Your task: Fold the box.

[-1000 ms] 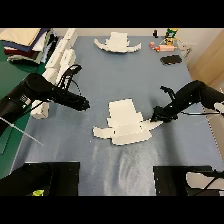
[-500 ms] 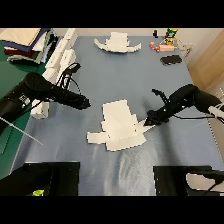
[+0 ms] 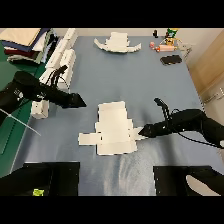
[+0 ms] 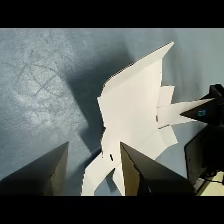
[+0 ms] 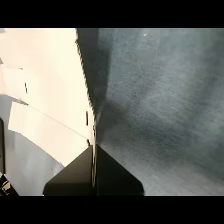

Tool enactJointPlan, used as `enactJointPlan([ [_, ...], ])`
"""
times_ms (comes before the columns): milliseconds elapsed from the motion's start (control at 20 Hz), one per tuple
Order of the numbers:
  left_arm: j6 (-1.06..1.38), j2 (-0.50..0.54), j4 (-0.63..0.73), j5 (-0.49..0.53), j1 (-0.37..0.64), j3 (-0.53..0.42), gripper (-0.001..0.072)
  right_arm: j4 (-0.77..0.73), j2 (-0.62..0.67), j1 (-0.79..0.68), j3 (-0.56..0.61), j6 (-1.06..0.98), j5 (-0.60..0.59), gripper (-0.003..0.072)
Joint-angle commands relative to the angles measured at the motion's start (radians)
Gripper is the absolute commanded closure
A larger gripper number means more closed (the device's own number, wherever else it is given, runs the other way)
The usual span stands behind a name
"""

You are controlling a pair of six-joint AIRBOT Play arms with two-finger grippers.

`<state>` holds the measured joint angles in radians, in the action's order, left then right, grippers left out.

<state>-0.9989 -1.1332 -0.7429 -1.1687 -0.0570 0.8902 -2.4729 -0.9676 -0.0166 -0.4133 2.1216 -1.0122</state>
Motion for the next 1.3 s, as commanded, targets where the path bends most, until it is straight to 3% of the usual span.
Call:
enactJointPlan([
  [0, 0.059, -0.082, 0.047, -0.047, 0.026, 0.0, 0.0223, -0.011, 0.047, 0.013, 0.042, 0.045, 0.054, 0.0686],
  [150, 0.146, -0.159, 0.12, -0.05, 0.025, 0.0, 0.0224, -0.011, 0.055, 0.013, 0.042, 0.047, 0.05, 0.0686],
  [300, 0.251, -0.27, 0.229, -0.091, 0.019, 0.016, 0.0367, -0.012, 0.055, 0.013, 0.042, 0.062, 0.041, 0.0686],
  [700, 0.304, -0.541, 0.25, -0.211, -0.082, 0.2, 0.0349, -0.011, 0.055, 0.013, 0.042, 0.07, 0.009, 0.0686],
  [900, 0.313, -0.607, 0.249, -0.287, -0.137, 0.268, 0.0349, -0.011, 0.055, 0.013, 0.042, 0.07, 0.008, 0.0686],
  [1150, 0.353, -0.642, 0.245, -0.381, -0.183, 0.278, 0.035, -0.011, 0.055, 0.013, 0.042, 0.07, 0.008, 0.0686],
  [1200, 0.361, -0.642, 0.246, -0.38, -0.185, 0.279, 0.0365, -0.011, 0.055, 0.013, 0.042, 0.07, 0.008, 0.0686],
  [1250, 0.372, -0.642, 0.246, -0.378, -0.185, 0.28, 0.0461, -0.011, 0.055, 0.013, 0.042, 0.07, 0.008, 0.0686],
])
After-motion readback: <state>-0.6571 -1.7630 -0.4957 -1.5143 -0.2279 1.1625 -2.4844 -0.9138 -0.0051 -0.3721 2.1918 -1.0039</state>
